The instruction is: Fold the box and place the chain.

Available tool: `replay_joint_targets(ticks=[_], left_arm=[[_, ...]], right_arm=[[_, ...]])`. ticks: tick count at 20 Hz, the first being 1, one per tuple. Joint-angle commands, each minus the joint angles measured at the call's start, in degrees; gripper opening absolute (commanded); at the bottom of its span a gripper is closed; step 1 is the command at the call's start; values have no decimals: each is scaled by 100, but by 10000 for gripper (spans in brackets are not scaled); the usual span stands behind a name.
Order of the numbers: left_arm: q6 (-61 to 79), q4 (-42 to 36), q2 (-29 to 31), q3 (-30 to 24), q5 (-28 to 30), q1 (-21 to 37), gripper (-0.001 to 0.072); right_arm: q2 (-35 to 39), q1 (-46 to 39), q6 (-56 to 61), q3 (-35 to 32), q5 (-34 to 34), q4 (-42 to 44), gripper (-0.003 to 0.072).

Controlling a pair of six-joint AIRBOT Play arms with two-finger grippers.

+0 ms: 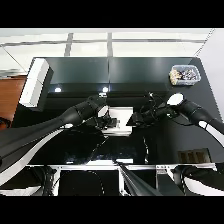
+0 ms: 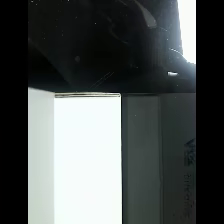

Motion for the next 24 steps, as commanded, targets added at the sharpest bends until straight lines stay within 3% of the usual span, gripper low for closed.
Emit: replay_joint_targets(ticks=[1,4,11,17,24], left_arm=[[7,-39,-2,0,46,-4,31],[9,-37,-2,0,44,-2,32],[9,-39,-2,0,46,-4,31],[9,-37,-2,0,46,-2,32],[7,-37,-2,0,46,-2,32]], right_arm=[[2,256,636,214,-105,-778,375],[4,264,1003,496,170,-1318,375],[4,262,1410,940,754,-1622,375],[2,616,2020,940,623,-2387,375],[2,953,2339,944,317,-2328,375]])
